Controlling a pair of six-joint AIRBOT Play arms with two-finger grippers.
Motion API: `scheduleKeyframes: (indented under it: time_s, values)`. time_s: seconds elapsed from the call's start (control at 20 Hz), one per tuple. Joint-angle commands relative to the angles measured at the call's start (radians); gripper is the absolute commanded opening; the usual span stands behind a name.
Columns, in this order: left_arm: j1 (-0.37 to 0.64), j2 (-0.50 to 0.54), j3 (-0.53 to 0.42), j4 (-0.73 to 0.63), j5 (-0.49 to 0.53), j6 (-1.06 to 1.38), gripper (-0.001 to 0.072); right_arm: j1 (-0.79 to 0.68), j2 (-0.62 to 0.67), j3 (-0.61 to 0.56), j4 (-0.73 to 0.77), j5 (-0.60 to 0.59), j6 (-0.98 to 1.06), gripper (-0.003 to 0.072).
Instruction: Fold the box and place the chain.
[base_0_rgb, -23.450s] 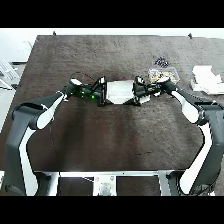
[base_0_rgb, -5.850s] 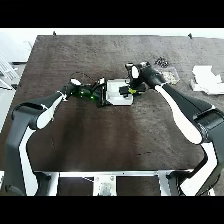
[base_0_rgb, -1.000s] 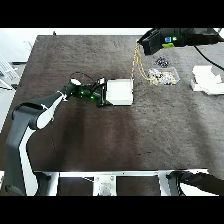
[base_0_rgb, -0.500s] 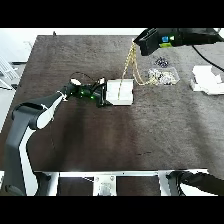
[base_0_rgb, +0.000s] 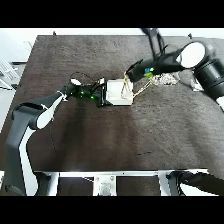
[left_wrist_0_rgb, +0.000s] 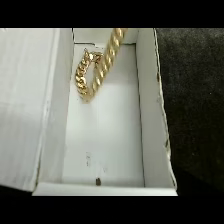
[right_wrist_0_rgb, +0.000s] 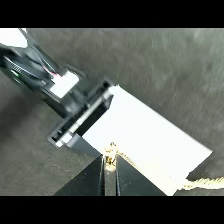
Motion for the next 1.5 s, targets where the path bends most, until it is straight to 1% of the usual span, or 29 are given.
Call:
scheduleKeyframes:
  time_s: [0.0, 0.1, 0.25, 0.35, 0.5, 0.7, 0.8, 0.95, 1.05, 1.25, 1.45]
  values:
    - [0.000, 0.001, 0.001, 0.000, -0.001, 0.000, 0.0275, 0.001, -0.027, -0.176, 0.035, -0.224, 0.009, 0.0011]
    - [0.000, 0.001, 0.001, 0.000, -0.001, 0.000, 0.0275, 0.001, -0.084, -0.249, 0.064, -0.353, 0.009, 0.0011]
    - [0.000, 0.001, 0.001, 0.000, -0.001, 0.000, 0.0276, 0.001, -0.180, -0.266, 0.064, -0.446, 0.009, 0.0011]
    - [0.000, 0.001, 0.001, 0.000, -0.001, 0.000, 0.0276, 0.001, -0.197, -0.263, 0.064, -0.495, 0.009, 0.0011]
    - [0.000, 0.001, 0.001, 0.000, 0.000, 0.000, 0.0275, 0.001, -0.172, -0.197, 0.064, -0.458, 0.009, 0.0011]
    - [0.000, 0.001, 0.001, 0.000, 0.000, 0.000, 0.0276, 0.001, -0.064, -0.088, 0.090, -0.403, 0.010, 0.0011]
    - [0.000, 0.001, 0.001, 0.000, 0.000, 0.000, 0.0276, 0.001, -0.017, -0.072, 0.090, -0.401, 0.009, 0.0011]
    - [0.000, 0.001, 0.001, 0.000, 0.000, 0.000, 0.0275, 0.001, -0.005, -0.085, 0.090, -0.370, 0.010, 0.0011]
    - [0.000, 0.001, 0.001, 0.000, 0.000, 0.000, 0.0275, 0.001, -0.010, -0.123, 0.092, -0.371, 0.010, 0.0011]
    - [0.000, 0.001, 0.001, 0.000, 0.000, 0.000, 0.0275, 0.002, -0.023, -0.212, 0.146, -0.371, 0.009, 0.0011]
    - [0.000, 0.001, 0.001, 0.000, 0.000, 0.000, 0.0275, 0.018, -0.061, -0.279, 0.177, -0.372, 0.009, 0.0011]
